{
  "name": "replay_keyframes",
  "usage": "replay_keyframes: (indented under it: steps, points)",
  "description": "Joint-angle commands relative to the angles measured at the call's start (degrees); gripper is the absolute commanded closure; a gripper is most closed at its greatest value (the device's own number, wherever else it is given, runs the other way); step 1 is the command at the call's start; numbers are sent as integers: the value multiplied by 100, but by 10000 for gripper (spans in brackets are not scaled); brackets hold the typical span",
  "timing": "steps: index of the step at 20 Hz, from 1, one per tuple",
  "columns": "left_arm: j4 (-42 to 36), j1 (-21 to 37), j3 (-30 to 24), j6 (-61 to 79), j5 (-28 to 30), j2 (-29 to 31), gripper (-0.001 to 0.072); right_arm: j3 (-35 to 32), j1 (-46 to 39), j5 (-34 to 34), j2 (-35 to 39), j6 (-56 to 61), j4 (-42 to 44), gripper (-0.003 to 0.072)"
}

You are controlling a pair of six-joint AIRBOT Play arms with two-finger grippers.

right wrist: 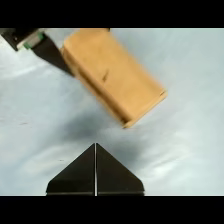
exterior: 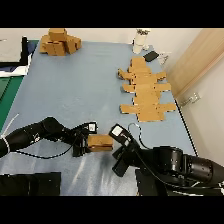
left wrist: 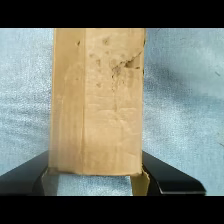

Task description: Fold the box.

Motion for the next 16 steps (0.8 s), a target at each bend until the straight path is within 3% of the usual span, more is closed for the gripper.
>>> replay_keyframes:
  steps: [1, 4, 7, 16]
  points:
    - [0, 2, 4, -2, 0, 4, 187, -988, -269, 2159, 251, 857, 1906, 685]
    - [0, 2, 4, -2, 0, 4, 187, -1143, -605, 4019, -98, 1316, 2194, 685]
    - [0, 4, 4, -2, 2, 4, 187, -1143, -863, 4920, -501, 1858, 2192, 685]
    - [0, 2, 4, -2, 0, 4, 186, -1143, -844, 4732, -1200, 1891, 2181, 685]
